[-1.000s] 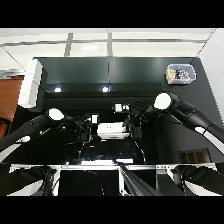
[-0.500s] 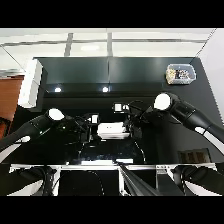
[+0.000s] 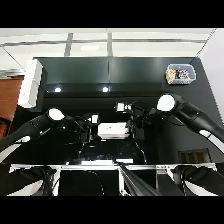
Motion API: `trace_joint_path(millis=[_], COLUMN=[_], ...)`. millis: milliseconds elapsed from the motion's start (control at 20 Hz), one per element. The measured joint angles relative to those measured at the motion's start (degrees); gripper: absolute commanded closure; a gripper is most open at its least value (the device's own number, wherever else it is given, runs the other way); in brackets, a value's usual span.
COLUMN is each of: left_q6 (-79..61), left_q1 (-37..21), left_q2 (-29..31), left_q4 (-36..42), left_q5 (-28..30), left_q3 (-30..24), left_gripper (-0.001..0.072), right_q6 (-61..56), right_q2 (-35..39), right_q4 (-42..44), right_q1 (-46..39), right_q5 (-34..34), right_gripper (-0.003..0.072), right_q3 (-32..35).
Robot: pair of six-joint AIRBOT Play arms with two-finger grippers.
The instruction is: Fold the box and place the chain.
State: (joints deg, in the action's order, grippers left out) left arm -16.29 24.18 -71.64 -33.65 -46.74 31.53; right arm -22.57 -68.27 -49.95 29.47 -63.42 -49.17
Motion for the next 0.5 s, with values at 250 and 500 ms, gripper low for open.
trace_joint_path(millis=[250, 500], left_q6=[0.0, 0.0], left_q1=[0.0, 0.0], left_q2=[0.0, 0.0], left_q4=[0.0, 0.0], left_q5=[0.0, 0.0], left_q3=[0.0, 0.0], left_gripper=[0.0284, 0.0284], right_q6=[-15.9, -22.8], right_q2=[3.2, 1.0], right_q4=[3.0, 24.3], right_q1=[-2.3, -2.6], right_q5=[-1.4, 5.0], right_gripper=[0.0682, 0.0680], right_q3=[2.1, 9.6])
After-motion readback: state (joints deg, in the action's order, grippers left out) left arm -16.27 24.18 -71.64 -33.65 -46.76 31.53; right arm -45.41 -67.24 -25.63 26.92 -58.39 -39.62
